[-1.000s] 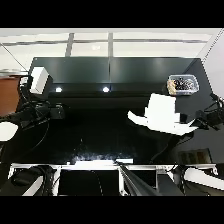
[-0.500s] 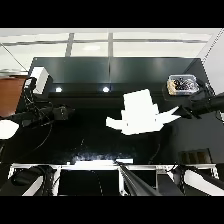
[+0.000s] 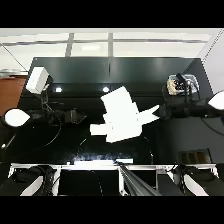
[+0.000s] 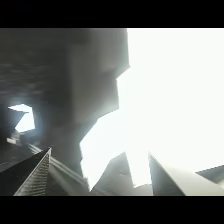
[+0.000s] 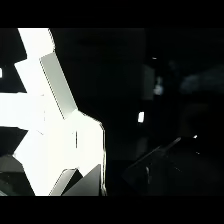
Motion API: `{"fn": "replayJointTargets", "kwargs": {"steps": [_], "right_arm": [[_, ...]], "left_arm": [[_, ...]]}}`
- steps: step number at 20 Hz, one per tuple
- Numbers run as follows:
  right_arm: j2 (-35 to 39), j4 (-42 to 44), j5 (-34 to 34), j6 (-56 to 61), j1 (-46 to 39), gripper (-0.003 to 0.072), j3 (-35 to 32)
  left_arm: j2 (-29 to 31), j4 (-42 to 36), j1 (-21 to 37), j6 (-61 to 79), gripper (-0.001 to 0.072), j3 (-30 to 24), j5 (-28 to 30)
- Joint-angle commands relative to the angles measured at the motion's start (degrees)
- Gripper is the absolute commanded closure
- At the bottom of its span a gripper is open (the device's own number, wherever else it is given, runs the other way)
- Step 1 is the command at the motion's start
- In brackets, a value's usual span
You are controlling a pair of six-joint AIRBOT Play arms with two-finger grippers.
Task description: Fold the box and place the chain.
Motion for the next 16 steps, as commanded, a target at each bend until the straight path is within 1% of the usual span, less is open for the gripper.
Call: {"fn": "replayJointTargets", "kwargs": {"steps": [1,2,3,5,8,10,12,13,14,16], "right_arm": [[6.4,0.2,-8.0,-0.1,6.7,0.0662,-7.4],[7.7,0.2,-7.6,0.5,7.5,0.0662,-8.4],[8.5,0.2,-7.0,1.0,7.8,0.0662,-8.9],[9.4,0.8,-5.3,1.0,7.7,0.0662,-8.9],[9.4,1.7,-5.2,1.0,7.8,0.0662,-8.9],[9.4,2.4,-5.1,1.0,7.8,0.0662,-8.9],[9.4,3.0,-4.8,1.1,7.8,0.0662,-8.9],[9.4,3.3,-4.4,1.1,7.8,0.0662,-8.9],[9.4,3.5,-4.1,1.1,7.8,0.0662,-8.9],[9.4,4.1,-4.0,1.1,7.8,0.0662,-8.9]], "left_arm": [[-9.1,-17.5,2.9,13.2,0.0019,0.0,-1.0],[-11.7,-20.1,4.0,15.9,0.0018,0.0,-1.6],[-13.7,-21.2,4.7,16.3,0.0018,0.0,-1.7],[-17.0,-21.5,5.1,17.5,0.0018,0.0,-2.0],[-20.8,-21.8,5.2,21.2,0.0018,0.0,-3.0],[-23.4,-25.4,5.2,27.8,0.0018,0.0,-6.2],[-26.0,-31.7,4.8,36.1,0.0018,0.0,-10.4],[-27.1,-33.9,4.4,39.9,0.0018,0.1,-11.4],[-28.1,-34.7,3.9,41.8,0.0018,0.4,-11.2],[-30.6,-34.6,2.8,43.8,0.0018,1.9,-11.2]]}}
